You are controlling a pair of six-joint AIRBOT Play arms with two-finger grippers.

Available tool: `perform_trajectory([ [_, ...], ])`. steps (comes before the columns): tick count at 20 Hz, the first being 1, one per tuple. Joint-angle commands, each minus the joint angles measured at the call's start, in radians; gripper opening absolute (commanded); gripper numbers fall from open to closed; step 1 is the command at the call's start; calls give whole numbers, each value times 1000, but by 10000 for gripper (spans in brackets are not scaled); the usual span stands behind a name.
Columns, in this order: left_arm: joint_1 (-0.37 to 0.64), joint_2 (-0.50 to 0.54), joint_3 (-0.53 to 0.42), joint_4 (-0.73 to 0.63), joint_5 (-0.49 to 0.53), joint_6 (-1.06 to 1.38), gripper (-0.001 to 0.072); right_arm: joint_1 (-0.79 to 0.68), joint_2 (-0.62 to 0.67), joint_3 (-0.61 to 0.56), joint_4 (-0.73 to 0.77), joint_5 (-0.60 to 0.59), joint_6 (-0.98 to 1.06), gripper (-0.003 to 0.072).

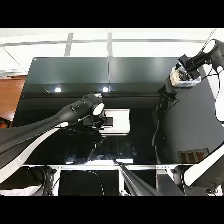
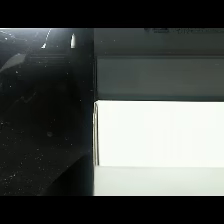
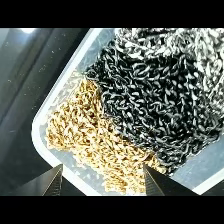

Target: Fold the box and place the chain.

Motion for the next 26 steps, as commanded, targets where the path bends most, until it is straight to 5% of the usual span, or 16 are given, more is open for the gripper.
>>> perform_trajectory([
  [1, 0, 0, 0, 0, -1, 0, 30, -11, -10, 6, 9, -9, 27, 556],
  [10, 0, 0, 0, 0, -1, 0, 30, -4, -66, 6, 119, -63, 7, 543],
  [14, 0, 0, 0, 0, -1, 0, 30, -5, -63, 7, 122, -53, -98, 7],
  [26, 2, 0, 0, -19, 2, 0, 30, -27, 177, 7, 123, 9, -452, 9],
])
